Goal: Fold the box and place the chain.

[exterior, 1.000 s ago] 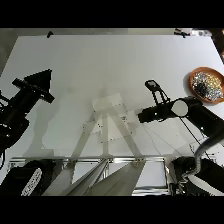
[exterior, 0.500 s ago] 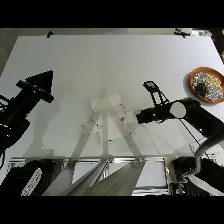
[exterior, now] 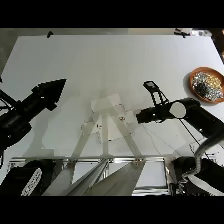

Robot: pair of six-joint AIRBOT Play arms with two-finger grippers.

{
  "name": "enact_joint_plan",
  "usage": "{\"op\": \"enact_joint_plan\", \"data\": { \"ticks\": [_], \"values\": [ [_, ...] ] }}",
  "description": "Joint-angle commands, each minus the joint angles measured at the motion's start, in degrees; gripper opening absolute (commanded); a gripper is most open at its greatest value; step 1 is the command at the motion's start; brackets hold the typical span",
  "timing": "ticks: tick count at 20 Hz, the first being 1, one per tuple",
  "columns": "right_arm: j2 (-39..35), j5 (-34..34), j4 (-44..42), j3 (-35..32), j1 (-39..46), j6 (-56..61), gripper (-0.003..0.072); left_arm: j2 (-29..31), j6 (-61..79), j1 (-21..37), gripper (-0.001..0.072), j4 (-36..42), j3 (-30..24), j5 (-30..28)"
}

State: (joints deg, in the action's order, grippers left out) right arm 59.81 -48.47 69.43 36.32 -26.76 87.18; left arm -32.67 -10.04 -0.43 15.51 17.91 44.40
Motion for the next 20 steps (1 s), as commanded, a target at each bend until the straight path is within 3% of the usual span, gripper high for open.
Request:
{"op": "enact_joint_plan", "data": {
  "ticks": [1,3,4,8,10,11,14,16,17,20],
  "values": [
    [-0.04,0.09,0.00,-0.02,-0.07,0.00,-0.0001,-0.02,-6.91,-0.02,0.0070,-0.11,0.00,1.97],
    [-0.04,0.09,0.00,-0.02,-0.07,0.02,0.0000,-0.04,-6.88,0.04,0.0069,-2.54,0.04,1.20],
    [-0.02,0.09,-0.02,-0.02,-0.07,0.02,0.0000,-0.15,-7.48,0.02,0.0073,-8.15,0.33,0.31],
    [-0.04,0.11,-0.07,-0.02,-0.07,0.02,0.0000,-5.20,-31.56,-0.02,0.0365,-44.87,5.05,-1.16],
    [-0.02,0.11,-0.07,-0.02,-0.07,0.02,0.0000,-11.19,-36.72,-0.02,0.0399,-52.78,9.18,2.45],
    [-0.02,0.11,-0.07,-0.02,-0.07,0.02,0.0000,-15.30,-36.61,-0.04,0.0419,-52.61,11.50,5.88],
    [-0.02,0.09,-0.07,-0.02,-0.07,0.00,0.0000,-28.89,-34.56,-0.85,0.0570,-50.69,17.94,16.02],
    [-0.04,0.09,-0.07,-0.02,-0.07,0.00,0.0000,-37.27,-31.36,-2.51,0.0612,-48.70,21.29,20.65],
    [-0.02,0.09,-0.07,-0.02,-0.07,0.00,0.0000,-40.52,-29.62,-3.41,0.0645,-47.39,22.47,21.81],
    [-0.04,0.07,-0.04,-0.02,-0.07,0.00,0.0000,-46.21,-24.98,-6.54,0.0646,-45.33,24.28,21.14]
  ]
}}
